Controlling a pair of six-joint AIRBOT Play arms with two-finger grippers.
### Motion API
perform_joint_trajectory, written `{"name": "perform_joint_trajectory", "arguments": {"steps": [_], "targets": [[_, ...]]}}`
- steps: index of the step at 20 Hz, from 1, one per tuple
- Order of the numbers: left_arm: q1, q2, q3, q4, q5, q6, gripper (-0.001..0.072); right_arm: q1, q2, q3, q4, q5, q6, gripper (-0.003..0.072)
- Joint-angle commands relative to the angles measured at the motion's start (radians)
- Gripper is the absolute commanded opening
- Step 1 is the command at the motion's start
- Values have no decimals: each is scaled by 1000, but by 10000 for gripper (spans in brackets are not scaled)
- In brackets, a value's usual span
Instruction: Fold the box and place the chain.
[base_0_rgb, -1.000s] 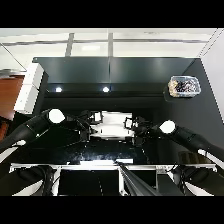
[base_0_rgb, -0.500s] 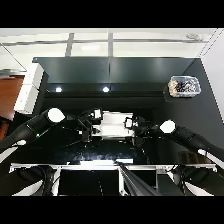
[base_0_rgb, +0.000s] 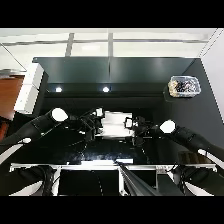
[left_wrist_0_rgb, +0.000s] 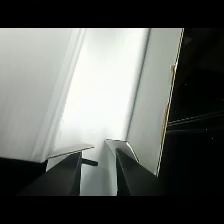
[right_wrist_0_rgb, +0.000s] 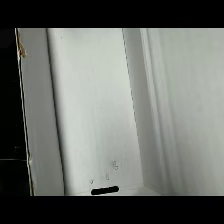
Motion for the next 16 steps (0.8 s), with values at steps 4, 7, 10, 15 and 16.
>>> {"name": "perform_joint_trajectory", "arguments": {"steps": [4,7,10,15,16], "targets": [[-25,-14,0,-11,64,1,283,1,-1,0,1,0,1,536],[-25,-14,0,-4,78,1,376,1,-1,0,1,0,1,536],[-25,-14,0,0,43,9,343,1,-1,0,2,0,1,536],[-27,-13,0,3,37,13,461,1,-1,0,2,0,1,536],[-27,-13,0,15,34,12,428,1,-1,0,2,0,1,536]]}}
